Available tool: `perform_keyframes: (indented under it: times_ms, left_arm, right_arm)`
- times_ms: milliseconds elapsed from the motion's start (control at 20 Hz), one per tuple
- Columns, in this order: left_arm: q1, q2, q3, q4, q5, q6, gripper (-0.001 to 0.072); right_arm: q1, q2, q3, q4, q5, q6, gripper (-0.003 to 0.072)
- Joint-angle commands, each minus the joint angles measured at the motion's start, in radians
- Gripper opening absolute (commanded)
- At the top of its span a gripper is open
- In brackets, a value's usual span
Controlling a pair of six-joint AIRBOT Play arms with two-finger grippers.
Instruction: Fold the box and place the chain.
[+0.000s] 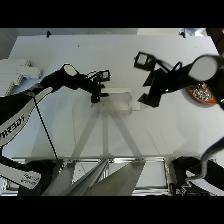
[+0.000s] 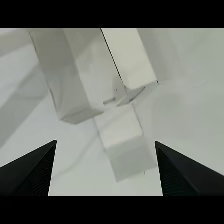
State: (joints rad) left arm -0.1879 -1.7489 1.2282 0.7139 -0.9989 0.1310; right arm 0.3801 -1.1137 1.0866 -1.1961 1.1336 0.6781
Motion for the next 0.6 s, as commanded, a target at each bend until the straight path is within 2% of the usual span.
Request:
perform_keyframes:
  times_ms: [0,100,400,550]
  left_arm:
    - [-0.001,0.0,0.0,0.0,0.0,0.0,0.0016]
    - [-0.001,0.0,0.0,0.0,0.0,0.0,0.0016]
    - [-0.001,0.0,0.0,0.0,0.0,0.0,0.0016]
    - [-0.001,0.0,0.0,0.0,0.0,0.0,0.0016]
  right_arm:
    - [0.045,0.012,-0.167,0.047,-0.288,0.002,0.071]
    - [0.047,0.014,-0.216,0.152,-0.329,0.002,0.0708]
    - [0.047,0.029,-0.274,0.205,-0.274,0.002,0.0698]
    - [0.047,0.045,-0.328,0.206,-0.41,-0.063,0.0697]
